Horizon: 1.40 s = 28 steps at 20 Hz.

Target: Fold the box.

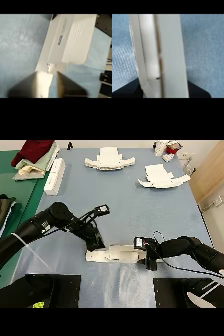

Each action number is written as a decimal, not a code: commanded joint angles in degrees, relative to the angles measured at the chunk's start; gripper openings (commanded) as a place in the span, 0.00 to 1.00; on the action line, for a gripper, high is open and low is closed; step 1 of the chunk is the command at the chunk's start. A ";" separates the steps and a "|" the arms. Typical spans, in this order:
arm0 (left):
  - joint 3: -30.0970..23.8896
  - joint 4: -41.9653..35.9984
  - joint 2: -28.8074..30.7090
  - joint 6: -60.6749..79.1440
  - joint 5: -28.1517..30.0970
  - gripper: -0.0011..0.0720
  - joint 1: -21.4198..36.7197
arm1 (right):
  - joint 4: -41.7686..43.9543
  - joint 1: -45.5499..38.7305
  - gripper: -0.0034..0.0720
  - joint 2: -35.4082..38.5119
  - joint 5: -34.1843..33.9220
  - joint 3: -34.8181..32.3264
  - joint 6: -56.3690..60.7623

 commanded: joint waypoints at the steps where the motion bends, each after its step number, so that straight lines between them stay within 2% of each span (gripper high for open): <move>1: 0.07 5.53 2.86 -11.50 -10.99 0.03 2.47 | -0.02 0.04 0.69 0.04 -0.09 0.04 0.00; 2: -0.24 4.26 2.86 -13.31 -12.66 0.03 1.79 | 0.00 0.04 0.69 0.04 -0.11 0.02 0.00; 4: -1.81 -2.78 2.75 -19.58 -11.58 0.03 -0.81 | -0.02 0.04 0.69 0.04 -0.09 0.02 0.00; 7: -3.02 -18.21 1.49 -22.38 -1.42 0.03 -7.48 | -0.02 0.04 0.69 0.04 -0.09 0.02 0.00; 9: -1.42 -22.80 -0.63 -22.12 5.84 0.03 -9.75 | -0.02 0.04 0.69 0.04 -0.09 0.02 0.00; 13: 2.45 -22.67 -5.97 -23.63 12.15 0.03 -5.84 | -0.02 0.04 0.69 0.04 -0.09 0.04 0.00; 15: 2.60 -22.67 -9.51 -24.90 12.92 0.03 -4.07 | -0.02 0.04 0.69 0.04 -0.09 0.02 0.00; 21: 2.60 -22.91 -21.03 -28.13 13.33 0.03 -3.93 | -0.02 0.04 0.69 0.04 -0.09 0.02 0.00; 28: 2.64 -23.21 -22.08 -26.99 13.29 0.03 -3.93 | -0.02 0.04 0.69 0.04 -0.09 0.02 0.00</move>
